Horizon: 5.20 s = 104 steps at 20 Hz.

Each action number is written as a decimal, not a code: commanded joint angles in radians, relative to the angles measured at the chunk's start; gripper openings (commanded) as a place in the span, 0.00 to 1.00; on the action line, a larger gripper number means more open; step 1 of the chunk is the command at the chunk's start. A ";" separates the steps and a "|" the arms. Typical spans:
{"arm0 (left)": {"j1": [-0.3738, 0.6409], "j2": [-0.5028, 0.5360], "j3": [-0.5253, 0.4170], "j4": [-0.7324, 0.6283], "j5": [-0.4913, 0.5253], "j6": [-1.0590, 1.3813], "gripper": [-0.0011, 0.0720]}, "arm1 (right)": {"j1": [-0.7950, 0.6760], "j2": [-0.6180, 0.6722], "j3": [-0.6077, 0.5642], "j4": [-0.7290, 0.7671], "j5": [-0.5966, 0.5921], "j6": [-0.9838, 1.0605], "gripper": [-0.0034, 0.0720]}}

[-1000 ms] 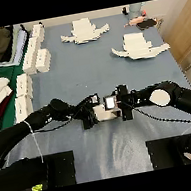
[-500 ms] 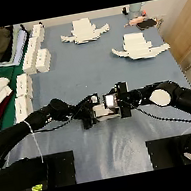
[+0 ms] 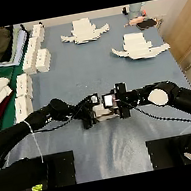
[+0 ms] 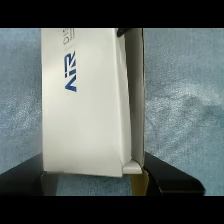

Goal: Fold the box.

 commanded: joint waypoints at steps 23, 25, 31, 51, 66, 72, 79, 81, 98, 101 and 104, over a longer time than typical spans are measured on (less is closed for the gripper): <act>-0.001 0.000 0.000 0.000 -0.001 0.000 0.52 | 0.050 -0.043 -0.002 0.041 0.068 0.001 0.51; -0.001 0.000 0.000 0.000 -0.001 0.000 0.52 | 0.050 -0.028 -0.002 0.041 0.068 0.001 0.52; -0.001 0.000 0.000 0.000 -0.001 0.000 0.52 | 0.047 0.048 -0.002 0.027 0.066 0.051 0.61; -0.001 0.000 0.000 0.000 -0.001 0.000 0.52 | 0.012 0.214 -0.262 0.276 -0.203 0.472 0.05; -0.001 0.000 0.000 0.000 -0.001 0.000 0.52 | 0.092 0.209 -0.392 0.350 -0.347 0.473 0.05; -0.001 0.000 0.000 0.000 -0.001 0.000 0.52 | 0.092 0.209 -0.410 0.360 -0.343 0.473 0.05; -0.001 0.000 0.000 0.000 -0.001 0.000 0.52 | 0.092 0.211 -0.421 0.365 -0.348 0.473 0.05; -0.001 0.000 0.000 0.000 -0.001 0.000 0.52 | 0.092 0.232 -0.417 0.365 -0.356 0.473 0.05; -0.001 0.000 0.000 0.000 -0.001 0.000 0.52 | -0.040 0.176 -0.182 0.208 -0.188 0.639 0.05; -0.001 0.000 0.000 0.000 -0.001 0.000 0.52 | -0.120 0.050 -0.043 -0.145 0.009 0.927 0.05; -0.001 0.000 0.000 0.000 -0.001 0.000 0.52 | -0.187 -0.073 0.131 -0.423 0.246 1.207 0.05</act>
